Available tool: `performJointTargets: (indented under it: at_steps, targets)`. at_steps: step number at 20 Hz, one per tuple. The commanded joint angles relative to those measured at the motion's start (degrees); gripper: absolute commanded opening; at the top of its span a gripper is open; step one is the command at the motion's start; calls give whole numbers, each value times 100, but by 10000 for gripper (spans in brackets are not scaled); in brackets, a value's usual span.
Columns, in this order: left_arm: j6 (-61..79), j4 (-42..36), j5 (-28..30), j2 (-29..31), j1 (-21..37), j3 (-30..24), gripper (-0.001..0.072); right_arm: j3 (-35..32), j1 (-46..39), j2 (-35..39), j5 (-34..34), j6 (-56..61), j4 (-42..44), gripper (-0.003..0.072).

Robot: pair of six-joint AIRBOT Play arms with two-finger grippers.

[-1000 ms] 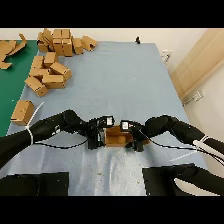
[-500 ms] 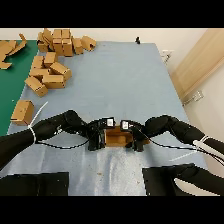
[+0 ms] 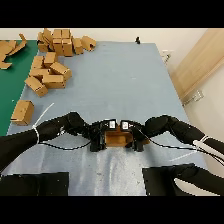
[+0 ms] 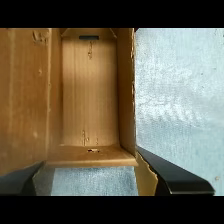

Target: Fold the box.

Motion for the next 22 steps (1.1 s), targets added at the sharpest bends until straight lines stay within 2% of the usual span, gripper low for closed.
performJointTargets:
  at_steps: [1, 5, 7, 22]
  targets:
    - [20, -52, 81, -68, -33, 2, 694, 0, 4, 4, 13, 7, -17, 495]
    - [13, -50, 127, -68, -55, 13, 690, 0, 4, 4, 13, 7, -17, 496]
    - [13, -35, 122, -68, -55, 13, 427, 0, 4, 4, 15, 7, -17, 496]
    - [9, -28, 114, -68, -55, 13, 419, 0, 4, 4, 15, 7, -35, 496]
